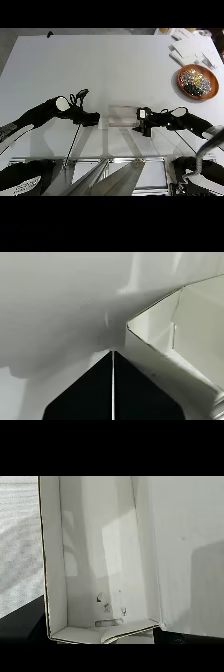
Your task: Fold the box and place the chain.
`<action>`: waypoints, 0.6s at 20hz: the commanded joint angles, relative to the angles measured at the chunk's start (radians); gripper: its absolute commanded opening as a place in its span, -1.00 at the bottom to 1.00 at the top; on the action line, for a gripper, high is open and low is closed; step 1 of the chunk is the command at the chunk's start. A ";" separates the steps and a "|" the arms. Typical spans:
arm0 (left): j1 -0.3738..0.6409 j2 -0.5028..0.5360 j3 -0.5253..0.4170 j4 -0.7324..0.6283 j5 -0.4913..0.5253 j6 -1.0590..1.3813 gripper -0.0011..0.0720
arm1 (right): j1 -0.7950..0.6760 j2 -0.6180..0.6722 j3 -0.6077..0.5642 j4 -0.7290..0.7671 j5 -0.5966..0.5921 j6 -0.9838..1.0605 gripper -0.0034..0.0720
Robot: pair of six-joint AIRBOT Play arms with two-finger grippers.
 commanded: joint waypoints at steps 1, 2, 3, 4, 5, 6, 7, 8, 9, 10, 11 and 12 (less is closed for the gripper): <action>-0.032 -0.007 0.000 -0.026 0.017 -0.007 -0.95 | 0.000 0.001 0.000 0.000 0.000 0.000 0.23; -0.042 -0.006 0.002 -0.026 0.016 -0.007 -0.95 | 0.000 0.000 0.000 0.000 0.000 0.000 0.23; -0.050 0.000 0.009 -0.026 0.015 0.000 -0.95 | 0.000 0.001 0.000 0.000 0.000 0.000 0.23; -0.058 0.009 0.022 -0.027 0.011 0.026 -0.95 | 0.000 0.001 0.000 0.000 0.000 0.000 0.23; -0.068 0.019 0.034 -0.026 0.011 0.053 -0.95 | 0.000 0.001 0.000 0.000 0.000 0.000 0.23; -0.078 0.031 0.045 -0.025 0.015 0.069 -0.95 | 0.000 0.000 0.000 0.000 0.000 0.000 0.23; -0.088 0.043 0.049 -0.025 0.024 0.076 -0.94 | 0.000 0.001 0.000 0.000 0.000 0.000 0.23; -0.094 0.053 0.049 -0.025 0.030 0.076 -0.93 | 0.000 0.000 0.000 0.000 0.000 0.000 0.23; -0.096 0.057 0.050 -0.024 0.029 0.076 -0.84 | 0.000 0.000 0.000 0.000 0.000 0.000 0.23; -0.097 0.061 0.050 -0.022 0.027 0.075 -0.75 | 0.000 0.001 0.000 0.000 0.000 0.000 0.23; -0.097 0.068 0.050 -0.021 0.021 0.075 -0.73 | 0.000 0.001 0.000 0.000 0.000 0.000 0.23; -0.099 0.076 0.050 -0.021 0.020 0.074 -0.72 | 0.000 0.000 0.000 0.000 0.000 0.000 0.23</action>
